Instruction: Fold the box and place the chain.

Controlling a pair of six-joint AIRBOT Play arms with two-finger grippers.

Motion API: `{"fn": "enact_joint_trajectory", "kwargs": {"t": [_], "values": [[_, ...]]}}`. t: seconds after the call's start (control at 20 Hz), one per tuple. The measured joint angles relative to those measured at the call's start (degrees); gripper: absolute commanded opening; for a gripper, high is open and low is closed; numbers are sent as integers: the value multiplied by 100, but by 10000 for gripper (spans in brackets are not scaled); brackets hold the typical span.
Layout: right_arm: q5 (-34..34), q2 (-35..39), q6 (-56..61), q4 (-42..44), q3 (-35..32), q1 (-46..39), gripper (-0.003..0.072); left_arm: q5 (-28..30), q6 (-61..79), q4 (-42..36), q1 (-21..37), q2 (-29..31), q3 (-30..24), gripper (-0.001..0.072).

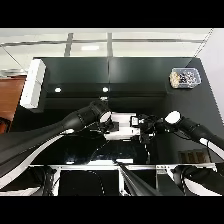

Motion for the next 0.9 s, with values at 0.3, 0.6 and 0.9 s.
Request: {"fn": "enact_joint_trajectory", "kwargs": {"t": [0.3, 0.6, 0.9], "values": [[-2, 0, -17, -7, 0, 0, 199, 79, -28, -61, -7, -13, -2, 301], [-2, 0, -9, -2, 0, 0, 199, -9, -48, -33, -7, -11, 0, 271], [-2, -2, -7, -2, 0, 0, 199, -55, -57, -26, 20, -9, 11, 271]]}}
